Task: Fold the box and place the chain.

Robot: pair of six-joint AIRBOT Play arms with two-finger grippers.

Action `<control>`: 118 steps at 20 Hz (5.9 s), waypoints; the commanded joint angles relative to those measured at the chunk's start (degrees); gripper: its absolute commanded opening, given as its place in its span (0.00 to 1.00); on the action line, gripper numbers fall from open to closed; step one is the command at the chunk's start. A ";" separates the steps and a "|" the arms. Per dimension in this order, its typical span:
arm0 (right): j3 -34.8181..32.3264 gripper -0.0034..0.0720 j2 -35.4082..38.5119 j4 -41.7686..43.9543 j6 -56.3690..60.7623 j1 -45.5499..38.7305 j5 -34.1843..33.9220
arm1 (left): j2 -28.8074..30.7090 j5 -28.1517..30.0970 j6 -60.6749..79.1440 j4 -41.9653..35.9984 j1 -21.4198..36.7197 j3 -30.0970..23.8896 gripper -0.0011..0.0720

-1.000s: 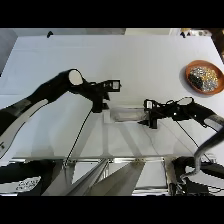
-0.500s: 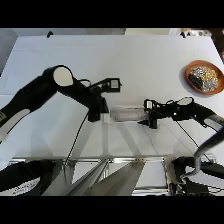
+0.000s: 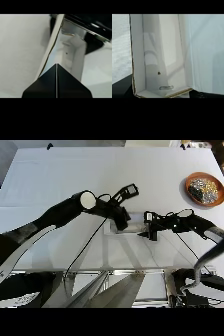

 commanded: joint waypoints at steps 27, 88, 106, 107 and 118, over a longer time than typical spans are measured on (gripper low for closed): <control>-0.04 0.44 -0.02 0.00 -0.02 -0.04 0.04 | 4.35 -19.08 -2.49 22.93 0.24 -0.07 0.02; -0.04 0.44 -0.02 0.00 -0.02 -0.04 0.04 | -2.71 -1.88 26.97 8.55 -0.94 -5.77 0.34; -0.04 0.44 -0.02 0.00 -0.02 -0.04 0.02 | 12.52 -26.49 -8.66 23.34 6.36 -5.77 0.02; -0.04 0.44 -0.02 0.00 -0.02 -0.04 0.02 | 13.66 -28.04 -13.57 25.33 8.00 -5.77 0.02; -0.04 0.44 -0.02 0.00 -0.02 -0.04 0.02 | 4.24 -18.80 -35.30 9.94 17.33 -16.33 0.02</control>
